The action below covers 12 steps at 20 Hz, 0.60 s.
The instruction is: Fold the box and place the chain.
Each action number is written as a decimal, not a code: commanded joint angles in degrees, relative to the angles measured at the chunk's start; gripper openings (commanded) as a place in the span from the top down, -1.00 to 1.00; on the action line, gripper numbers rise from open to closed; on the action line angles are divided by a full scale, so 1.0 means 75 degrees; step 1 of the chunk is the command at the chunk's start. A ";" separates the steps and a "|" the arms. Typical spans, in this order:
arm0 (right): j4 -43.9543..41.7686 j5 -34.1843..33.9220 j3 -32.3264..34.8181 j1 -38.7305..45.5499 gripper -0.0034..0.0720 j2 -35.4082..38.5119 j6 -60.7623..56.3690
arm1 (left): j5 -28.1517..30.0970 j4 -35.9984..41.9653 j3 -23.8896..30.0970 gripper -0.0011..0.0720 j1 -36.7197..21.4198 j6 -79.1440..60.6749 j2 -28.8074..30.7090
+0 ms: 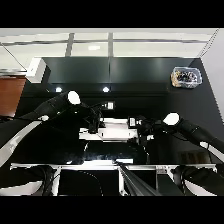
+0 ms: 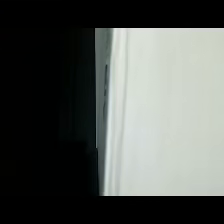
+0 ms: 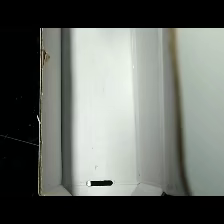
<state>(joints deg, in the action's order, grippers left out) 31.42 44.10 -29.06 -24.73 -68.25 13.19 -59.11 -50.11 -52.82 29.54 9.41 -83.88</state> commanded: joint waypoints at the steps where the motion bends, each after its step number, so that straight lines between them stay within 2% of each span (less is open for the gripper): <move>1: 0.0026 -0.0149 0.0006 0.0000 -0.84 -0.0131 0.0169 | 0.0000 0.0003 -0.0009 0.91 0.0000 0.0009 -0.0003; 12: 0.0047 -0.0256 0.0006 -0.0052 -0.83 -0.0271 0.0187 | 0.0015 0.0003 -0.0009 0.90 0.0000 0.0006 -0.0003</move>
<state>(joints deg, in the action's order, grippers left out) 31.70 42.33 -29.02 -25.04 -70.22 14.57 -59.05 -50.09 -52.82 29.54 9.45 -83.88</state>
